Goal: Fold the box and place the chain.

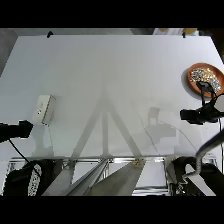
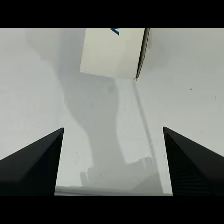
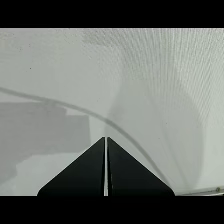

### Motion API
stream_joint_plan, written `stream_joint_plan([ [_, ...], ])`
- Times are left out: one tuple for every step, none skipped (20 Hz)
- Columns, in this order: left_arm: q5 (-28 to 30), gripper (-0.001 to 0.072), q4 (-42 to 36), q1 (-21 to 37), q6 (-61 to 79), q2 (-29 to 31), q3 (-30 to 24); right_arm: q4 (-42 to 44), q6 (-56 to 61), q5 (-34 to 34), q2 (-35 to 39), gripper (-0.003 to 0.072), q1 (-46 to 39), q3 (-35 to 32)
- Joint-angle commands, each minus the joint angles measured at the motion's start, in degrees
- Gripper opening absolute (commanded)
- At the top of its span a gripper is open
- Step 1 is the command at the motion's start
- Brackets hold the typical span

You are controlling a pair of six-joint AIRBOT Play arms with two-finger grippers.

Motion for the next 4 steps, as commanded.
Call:
stream_joint_plan([
  [2.32,0.0691,0.02,-0.04,0.02,0.07,-0.02,0.02,0.0,0.0,0.04,0.0022,-0.04,-0.02],
  [2.82,0.0691,0.02,-0.04,0.02,-0.2,-0.02,0.02,0.02,0.0,0.04,0.0022,-0.04,0.0],
  [3.13,0.0692,0.02,-0.04,0.2,-0.5,-0.04,0.02,0.02,0.0,0.04,0.0022,-0.04,0.0],
  [3.41,0.0692,-0.02,-0.04,0.72,-1.2,-0.17,0.02,0.02,0.0,0.04,0.0022,-0.04,0.0],
])
